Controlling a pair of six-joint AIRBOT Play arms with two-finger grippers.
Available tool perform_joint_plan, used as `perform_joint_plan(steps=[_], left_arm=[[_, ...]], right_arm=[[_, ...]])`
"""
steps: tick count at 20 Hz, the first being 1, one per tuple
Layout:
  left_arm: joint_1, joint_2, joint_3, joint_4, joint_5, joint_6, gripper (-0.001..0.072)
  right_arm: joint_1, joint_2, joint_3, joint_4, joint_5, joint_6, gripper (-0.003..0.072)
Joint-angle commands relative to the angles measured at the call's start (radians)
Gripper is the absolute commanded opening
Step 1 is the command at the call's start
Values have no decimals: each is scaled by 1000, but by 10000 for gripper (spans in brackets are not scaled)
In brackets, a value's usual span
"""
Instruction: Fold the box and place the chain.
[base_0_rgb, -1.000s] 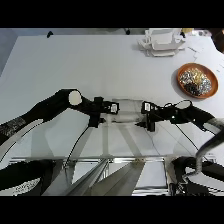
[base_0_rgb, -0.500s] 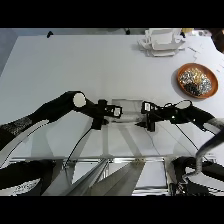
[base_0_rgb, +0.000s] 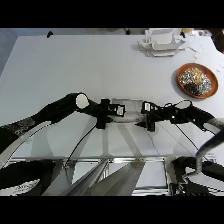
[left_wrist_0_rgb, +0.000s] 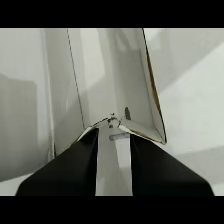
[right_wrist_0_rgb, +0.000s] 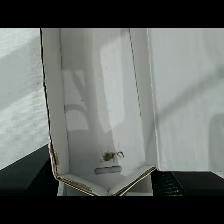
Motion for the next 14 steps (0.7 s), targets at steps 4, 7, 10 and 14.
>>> perform_joint_plan(steps=[4,7,10,14], left_arm=[[-24,-6,0,-35,-4,-5,471],[-24,-5,0,-35,-29,-5,477],[-21,19,0,-17,-67,-114,295],[18,137,0,122,-213,-377,4]], right_arm=[[0,1,0,0,0,0,479],[0,1,0,0,0,0,479],[0,1,0,0,0,0,479],[0,1,0,0,0,0,479]])
